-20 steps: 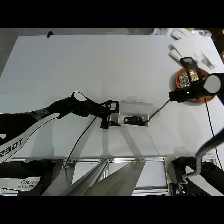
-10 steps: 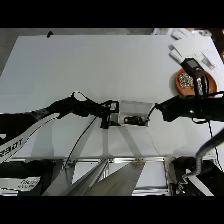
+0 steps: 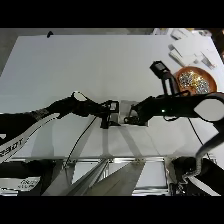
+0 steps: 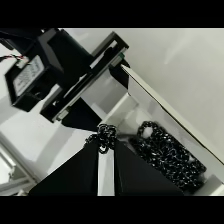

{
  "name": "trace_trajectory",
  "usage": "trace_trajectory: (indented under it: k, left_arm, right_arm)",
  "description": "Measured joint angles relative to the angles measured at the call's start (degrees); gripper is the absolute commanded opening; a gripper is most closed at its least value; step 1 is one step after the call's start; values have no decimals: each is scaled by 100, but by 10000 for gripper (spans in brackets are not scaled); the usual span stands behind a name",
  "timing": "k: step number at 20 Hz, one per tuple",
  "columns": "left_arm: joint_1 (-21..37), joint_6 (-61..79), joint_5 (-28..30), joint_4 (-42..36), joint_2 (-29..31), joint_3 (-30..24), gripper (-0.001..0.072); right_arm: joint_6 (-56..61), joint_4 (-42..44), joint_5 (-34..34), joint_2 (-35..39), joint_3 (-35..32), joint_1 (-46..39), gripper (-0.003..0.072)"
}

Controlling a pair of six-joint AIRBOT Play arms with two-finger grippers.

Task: Fold the box and place the chain.

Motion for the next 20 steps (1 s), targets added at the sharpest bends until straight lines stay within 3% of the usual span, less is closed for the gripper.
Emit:
trace_trajectory:
  k: [1, 7, 12, 13, 14, 15, 20]
  left_arm:
    - [0, 0, 0, 2, 0, 0, 85]
    - [0, 0, 0, 2, 0, 0, 85]
    - [0, 0, 0, 2, 0, 0, 85]
    - [0, 2, 0, 2, 0, 0, 85]
    - [0, 0, 0, 2, 0, 0, 85]
    - [0, 2, 0, 2, 0, 0, 85]
    - [0, 0, 0, 0, 0, 0, 85]
  right_arm:
    - [0, -31, -39, -129, 0, 28, 203]
    - [-11, -127, -81, -560, 63, 92, 202]
    - [-435, -125, 323, -868, 935, -271, 198]
    - [-542, -127, 420, -975, 1113, -380, 149]
    - [-647, -146, 498, -1097, 1231, -468, 49]
    - [-772, -190, 573, -1244, 1325, -538, 18]
    - [-1360, -367, 1014, -2017, 1488, -654, 18]
